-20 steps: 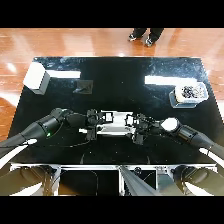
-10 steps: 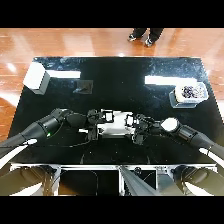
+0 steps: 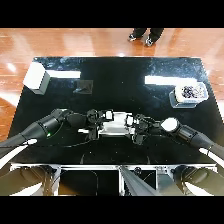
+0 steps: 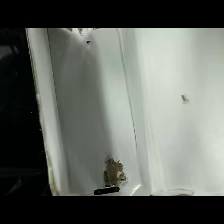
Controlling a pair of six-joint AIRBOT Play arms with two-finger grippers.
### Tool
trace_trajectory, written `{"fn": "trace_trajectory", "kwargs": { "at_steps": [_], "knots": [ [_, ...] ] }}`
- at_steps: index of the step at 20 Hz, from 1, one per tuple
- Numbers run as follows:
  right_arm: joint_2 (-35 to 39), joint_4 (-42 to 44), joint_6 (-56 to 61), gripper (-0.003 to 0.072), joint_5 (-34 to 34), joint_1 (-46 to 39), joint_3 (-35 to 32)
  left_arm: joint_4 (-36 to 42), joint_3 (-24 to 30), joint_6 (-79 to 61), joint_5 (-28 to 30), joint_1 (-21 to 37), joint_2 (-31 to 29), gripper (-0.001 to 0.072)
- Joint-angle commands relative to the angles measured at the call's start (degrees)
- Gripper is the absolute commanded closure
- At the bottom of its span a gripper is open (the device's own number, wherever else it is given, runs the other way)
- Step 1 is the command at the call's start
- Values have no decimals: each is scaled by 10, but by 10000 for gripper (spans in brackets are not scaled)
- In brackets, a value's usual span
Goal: Fold the box and place the chain.
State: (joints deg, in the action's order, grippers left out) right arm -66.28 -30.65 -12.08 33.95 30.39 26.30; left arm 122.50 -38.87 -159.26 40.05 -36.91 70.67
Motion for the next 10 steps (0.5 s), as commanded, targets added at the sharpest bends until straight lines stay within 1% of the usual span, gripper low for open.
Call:
{"fn": "trace_trajectory", "kwargs": {
  "at_steps": [1, 3, 5, 8, 10],
  "knots": [
    [0, 0, 0, 134, -1, 0, 0, -16, 0, 9, 7, 2, -5, 689],
    [0, 0, 0, 134, -1, 0, 0, -37, 0, 53, 7, 11, -20, 689],
    [0, 0, 0, 134, -1, 0, 0, -62, 0, 103, 16, 35, -41, 690],
    [0, 0, 0, 133, -1, 0, 0, -69, 0, 153, 53, 87, -78, 690],
    [0, 0, 0, 134, -1, 0, 0, -70, 0, 214, 87, 133, -99, 689]
  ]
}}
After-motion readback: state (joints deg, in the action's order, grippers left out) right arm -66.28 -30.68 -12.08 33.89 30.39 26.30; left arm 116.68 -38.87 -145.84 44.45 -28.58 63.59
